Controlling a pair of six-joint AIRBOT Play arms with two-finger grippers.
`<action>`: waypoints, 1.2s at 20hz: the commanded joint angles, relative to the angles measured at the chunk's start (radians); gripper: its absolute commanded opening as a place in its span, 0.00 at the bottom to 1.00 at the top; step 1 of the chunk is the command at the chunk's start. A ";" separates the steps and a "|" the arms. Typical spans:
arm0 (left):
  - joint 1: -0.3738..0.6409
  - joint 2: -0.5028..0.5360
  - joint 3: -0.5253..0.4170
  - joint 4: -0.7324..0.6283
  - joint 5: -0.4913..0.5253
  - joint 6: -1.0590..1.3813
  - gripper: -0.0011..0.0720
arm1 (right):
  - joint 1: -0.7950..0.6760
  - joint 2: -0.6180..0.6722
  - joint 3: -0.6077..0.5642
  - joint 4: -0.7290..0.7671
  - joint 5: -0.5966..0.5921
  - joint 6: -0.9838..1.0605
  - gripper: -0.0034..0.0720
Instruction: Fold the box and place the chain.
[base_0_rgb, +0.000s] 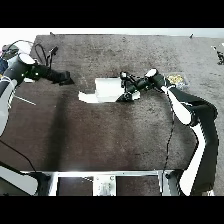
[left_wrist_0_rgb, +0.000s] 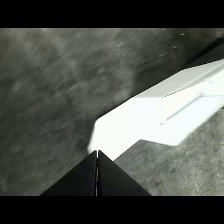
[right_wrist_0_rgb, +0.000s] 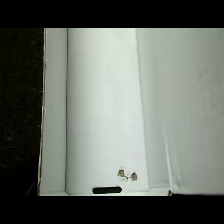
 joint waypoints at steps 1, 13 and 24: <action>0.032 0.002 -0.106 -0.019 0.029 -0.043 0.02 | 0.001 -0.001 0.000 0.000 0.000 0.000 0.59; 0.005 0.000 -0.346 -0.256 0.147 0.043 0.02 | 0.001 -0.001 0.000 0.000 0.000 0.000 0.59; -0.109 -0.051 -0.348 -0.427 0.198 0.089 0.03 | 0.000 -0.001 0.000 0.000 0.000 0.000 0.59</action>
